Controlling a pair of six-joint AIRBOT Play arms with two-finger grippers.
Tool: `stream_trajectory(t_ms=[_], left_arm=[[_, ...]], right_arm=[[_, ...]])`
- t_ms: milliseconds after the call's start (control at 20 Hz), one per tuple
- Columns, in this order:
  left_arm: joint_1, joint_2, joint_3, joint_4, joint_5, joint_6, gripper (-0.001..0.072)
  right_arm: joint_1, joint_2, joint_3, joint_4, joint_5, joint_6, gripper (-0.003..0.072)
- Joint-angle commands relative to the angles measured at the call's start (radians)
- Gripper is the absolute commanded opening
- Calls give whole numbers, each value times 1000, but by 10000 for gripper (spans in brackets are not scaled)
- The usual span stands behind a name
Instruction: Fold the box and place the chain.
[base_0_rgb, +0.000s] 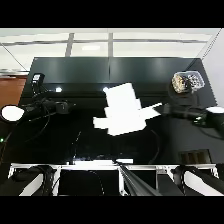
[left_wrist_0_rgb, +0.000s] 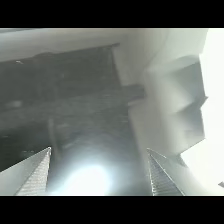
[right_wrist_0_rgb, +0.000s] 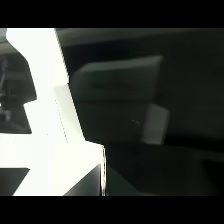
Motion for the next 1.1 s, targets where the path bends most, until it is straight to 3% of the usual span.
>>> stream_trajectory(t_ms=[0, 200, 350, 400, 600, 750, 900, 950, 1000, 1050], left_arm=[[0, -45, 4, -163, -44, 0, 707], [0, -289, 109, -228, -294, 47, 707], [1, -493, 198, -357, -481, 188, 707], [-1, -554, 230, -341, -513, 187, 707], [-30, -680, 320, -249, -546, 184, 707], [-47, -768, 373, -301, -746, 336, 700], [-89, -803, 396, -247, -797, 475, 533], [-95, -803, 409, -228, -789, 499, 411], [-94, -803, 420, -222, -782, 502, 334], [-90, -803, 431, -222, -780, 505, 329]], right_arm=[[316, 102, -145, 233, -366, -57, 13], [539, 101, -149, 266, -502, -45, 13], [587, 101, -149, 266, -504, -27, 13], [592, 101, -149, 266, -502, -20, 13], [592, 101, -149, 266, -477, -12, 13], [591, 101, -149, 265, -480, -12, 13], [591, 101, -149, 264, -481, -12, 13], [591, 101, -149, 263, -481, -12, 13], [591, 101, -149, 262, -481, -12, 13], [590, 101, -149, 261, -481, -12, 13]])
